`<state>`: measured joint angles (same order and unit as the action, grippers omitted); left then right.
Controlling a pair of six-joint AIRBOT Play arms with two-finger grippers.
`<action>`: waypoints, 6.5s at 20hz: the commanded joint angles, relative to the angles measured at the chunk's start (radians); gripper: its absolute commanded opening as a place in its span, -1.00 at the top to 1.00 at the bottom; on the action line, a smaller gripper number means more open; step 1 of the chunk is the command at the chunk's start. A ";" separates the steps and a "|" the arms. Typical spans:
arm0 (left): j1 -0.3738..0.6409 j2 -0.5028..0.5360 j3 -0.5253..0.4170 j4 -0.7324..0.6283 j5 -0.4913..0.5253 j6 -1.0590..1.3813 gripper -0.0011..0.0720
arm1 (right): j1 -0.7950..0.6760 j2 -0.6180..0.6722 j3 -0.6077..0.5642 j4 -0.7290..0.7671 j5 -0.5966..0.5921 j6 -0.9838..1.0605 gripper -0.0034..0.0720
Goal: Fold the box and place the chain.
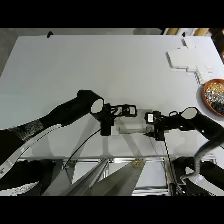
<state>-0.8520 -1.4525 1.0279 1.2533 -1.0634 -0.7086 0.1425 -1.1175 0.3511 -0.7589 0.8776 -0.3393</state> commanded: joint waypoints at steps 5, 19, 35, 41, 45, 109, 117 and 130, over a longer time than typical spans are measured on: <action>0.052 0.003 -0.111 -0.068 0.163 0.189 0.06 | 0.001 0.000 0.001 0.000 0.000 0.001 -0.61; 0.003 -0.003 -0.113 -0.188 0.156 0.345 0.11 | 0.001 0.000 0.001 0.000 0.000 0.001 -0.61; -0.037 -0.019 -0.113 -0.296 0.328 0.346 0.74 | 0.001 0.000 0.001 0.000 0.000 0.001 -0.61; -0.035 0.000 -0.113 -0.288 0.249 0.330 0.71 | 0.001 0.000 0.001 0.000 0.000 0.001 -0.61; -0.013 0.064 -0.113 -0.256 0.245 0.176 0.33 | 0.001 0.000 0.001 0.001 0.000 0.001 -0.61; -0.024 0.031 -0.058 -0.214 0.240 -1.324 0.01 | 0.001 0.000 0.001 0.000 0.000 0.001 -0.61; -0.056 0.023 -0.038 -0.050 0.183 -1.559 0.02 | 0.001 0.000 0.001 0.000 0.000 0.001 -0.61; -0.154 -0.272 0.347 0.080 -0.198 -1.788 0.12 | 0.001 0.000 0.001 0.000 0.000 0.001 -0.61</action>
<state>-0.9859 -1.6684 1.3167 1.3109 -1.1942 -2.4298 0.1429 -1.1179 0.3511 -0.7589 0.8776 -0.3386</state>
